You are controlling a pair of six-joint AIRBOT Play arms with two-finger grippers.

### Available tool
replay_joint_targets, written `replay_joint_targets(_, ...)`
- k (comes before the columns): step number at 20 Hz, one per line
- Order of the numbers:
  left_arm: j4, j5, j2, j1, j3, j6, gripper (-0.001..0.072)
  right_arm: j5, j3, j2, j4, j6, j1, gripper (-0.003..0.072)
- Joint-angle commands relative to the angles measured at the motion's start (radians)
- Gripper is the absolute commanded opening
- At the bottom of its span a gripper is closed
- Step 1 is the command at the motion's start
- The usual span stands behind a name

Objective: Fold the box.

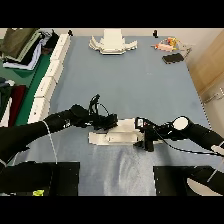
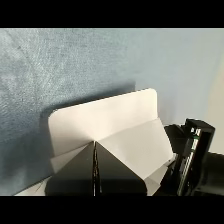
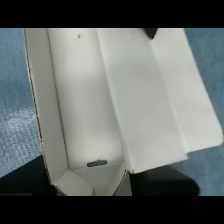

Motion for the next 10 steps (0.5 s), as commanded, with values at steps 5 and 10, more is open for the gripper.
replay_joint_targets(5,0.034,-0.223,0.144,0.148,0.06,0.164,0.0013,0.0,0.001,0.001,0.0,0.0,0.0,0.0504)
replay_joint_targets(10,0.232,-0.266,0.415,0.197,0.066,0.302,0.0013,0.0,0.001,0.001,0.0,0.0,0.0,0.0504)
